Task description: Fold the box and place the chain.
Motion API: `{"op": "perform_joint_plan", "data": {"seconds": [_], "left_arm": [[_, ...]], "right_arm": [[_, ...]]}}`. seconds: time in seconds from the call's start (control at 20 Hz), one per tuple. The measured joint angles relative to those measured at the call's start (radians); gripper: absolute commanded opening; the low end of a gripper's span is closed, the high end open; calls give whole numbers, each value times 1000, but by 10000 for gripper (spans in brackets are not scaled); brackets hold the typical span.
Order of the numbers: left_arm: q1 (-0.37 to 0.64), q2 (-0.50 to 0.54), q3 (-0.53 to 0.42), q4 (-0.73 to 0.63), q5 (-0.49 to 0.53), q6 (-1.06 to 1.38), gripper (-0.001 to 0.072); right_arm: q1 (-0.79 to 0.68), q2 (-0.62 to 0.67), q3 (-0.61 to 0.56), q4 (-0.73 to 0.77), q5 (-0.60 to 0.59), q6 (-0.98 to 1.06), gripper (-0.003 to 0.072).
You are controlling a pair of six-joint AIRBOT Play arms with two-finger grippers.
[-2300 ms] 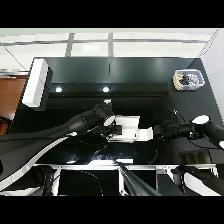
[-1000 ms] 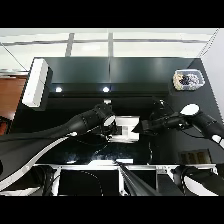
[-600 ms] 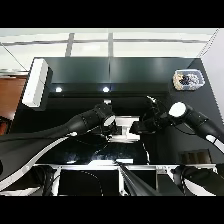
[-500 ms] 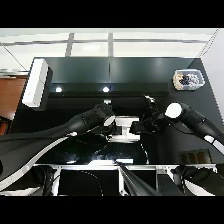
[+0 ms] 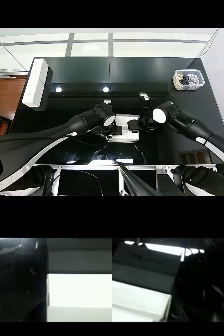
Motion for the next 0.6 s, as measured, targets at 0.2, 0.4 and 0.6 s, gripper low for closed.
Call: {"op": "perform_joint_plan", "data": {"seconds": [0.2, 0.4, 0.6], "left_arm": [[0, 0, 0, 0, 0, 0, 25], [0, 0, 0, 0, 0, 0, 25], [0, 0, 0, 0, 0, 0, 24]], "right_arm": [[46, -44, 6, -33, 53, 58, 488], [78, -87, 18, -48, 61, 74, 488], [88, -102, 33, -52, 65, 83, 488]]}}
